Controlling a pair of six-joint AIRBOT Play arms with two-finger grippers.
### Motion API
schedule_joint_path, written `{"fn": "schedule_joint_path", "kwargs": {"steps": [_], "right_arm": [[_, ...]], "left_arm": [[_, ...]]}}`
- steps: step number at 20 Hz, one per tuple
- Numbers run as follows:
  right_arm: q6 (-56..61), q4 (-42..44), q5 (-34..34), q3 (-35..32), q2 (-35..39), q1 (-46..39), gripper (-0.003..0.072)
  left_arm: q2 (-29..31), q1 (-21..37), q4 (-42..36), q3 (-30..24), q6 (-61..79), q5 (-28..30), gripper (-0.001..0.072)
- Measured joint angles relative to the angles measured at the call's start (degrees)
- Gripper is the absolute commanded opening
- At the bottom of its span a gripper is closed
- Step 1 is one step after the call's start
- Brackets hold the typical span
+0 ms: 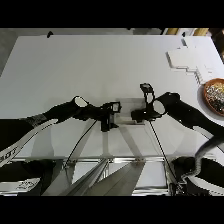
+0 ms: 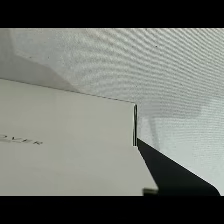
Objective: Fold the box and place the chain.
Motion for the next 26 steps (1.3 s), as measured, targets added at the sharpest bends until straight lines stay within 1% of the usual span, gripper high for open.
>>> {"fn": "schedule_joint_path", "kwargs": {"steps": [2,3,4,6,11,13,14,18,26], "right_arm": [[0.6,-0.9,0.5,0.2,-0.6,0.6,0.0184],[0.9,-1.2,0.7,0.3,-0.8,0.9,0.0155],[1.0,-1.3,0.9,0.3,-1.0,1.0,0.0152],[1.2,-1.5,1.0,0.4,-1.2,1.2,0.0018],[1.5,-1.4,1.2,0.4,-1.3,1.3,0.0024],[1.4,-1.3,1.0,0.4,-1.3,1.3,0.0214],[1.2,-0.8,0.6,0.4,-1.4,1.4,0.0226],[2.9,-0.9,0.8,0.5,-1.2,1.4,0.0232],[6.8,-3.8,3.7,0.5,-1.2,0.9,0.0232]], "left_arm": [[0.0,0.0,0.0,0.0,0.0,0.0,0.0288],[0.0,0.0,0.0,0.0,0.0,0.0,0.0288],[0.0,0.0,0.0,0.0,0.0,0.0,0.0288],[0.0,0.0,0.0,0.0,0.0,-0.1,0.0288],[0.0,0.0,0.0,0.0,0.0,-0.1,0.0288],[0.0,0.0,0.0,0.0,0.0,-0.1,0.0288],[0.0,0.0,0.0,0.0,0.0,-0.1,0.0288],[0.0,0.0,0.0,0.0,0.0,0.0,0.0288],[0.0,0.0,-0.2,0.0,-0.1,0.1,0.0288]]}}
